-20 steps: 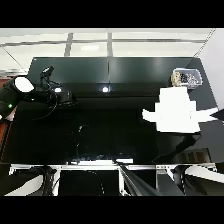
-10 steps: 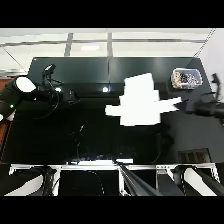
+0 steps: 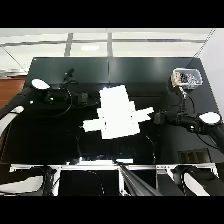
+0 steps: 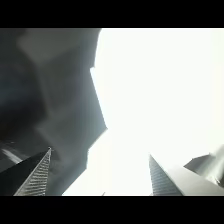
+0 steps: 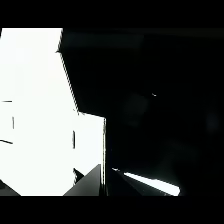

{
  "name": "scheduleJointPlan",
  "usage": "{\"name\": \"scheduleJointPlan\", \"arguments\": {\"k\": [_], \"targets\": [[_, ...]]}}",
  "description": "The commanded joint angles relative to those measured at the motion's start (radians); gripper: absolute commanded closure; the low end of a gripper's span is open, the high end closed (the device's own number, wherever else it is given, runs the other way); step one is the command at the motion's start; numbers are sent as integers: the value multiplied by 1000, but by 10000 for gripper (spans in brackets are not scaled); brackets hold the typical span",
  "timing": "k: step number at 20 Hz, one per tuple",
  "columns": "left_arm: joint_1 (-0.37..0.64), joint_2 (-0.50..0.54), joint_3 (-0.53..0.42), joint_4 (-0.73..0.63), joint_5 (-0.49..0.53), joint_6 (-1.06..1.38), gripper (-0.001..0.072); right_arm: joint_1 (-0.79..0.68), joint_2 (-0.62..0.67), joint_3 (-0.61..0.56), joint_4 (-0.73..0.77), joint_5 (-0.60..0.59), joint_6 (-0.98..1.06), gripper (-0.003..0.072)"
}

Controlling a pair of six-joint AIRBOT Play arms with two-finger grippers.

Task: Fold the box and place the chain.

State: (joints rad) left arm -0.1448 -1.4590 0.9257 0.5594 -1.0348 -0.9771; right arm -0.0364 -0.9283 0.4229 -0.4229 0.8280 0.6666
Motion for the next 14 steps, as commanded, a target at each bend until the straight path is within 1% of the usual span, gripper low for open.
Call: {"name": "scheduleJointPlan", "arguments": {"k": [1,3,5,6,7,9,10,11,12,14], "targets": [[7,-134,7,-181,-116,216,-7,28,3,-9,5,-29,0,674],[3,-217,43,-219,-202,295,-7,28,3,-9,5,-12,0,674],[-13,-306,117,-240,-347,361,-5,28,3,-9,3,7,0,674],[-23,-337,158,-225,-408,392,3,28,3,-9,3,14,0,674],[-31,-362,197,-189,-438,417,13,28,3,-9,3,22,0,674],[-47,-397,262,-118,-456,439,19,28,3,-9,3,25,0,674],[-53,-412,290,-91,-470,458,47,28,3,-9,3,24,0,674],[-59,-418,306,-68,-474,468,114,28,3,-9,3,22,0,674],[-65,-418,315,-37,-474,486,116,28,3,-9,3,21,0,674],[-72,-418,329,18,-466,496,187,28,3,-9,3,21,0,674]]}}
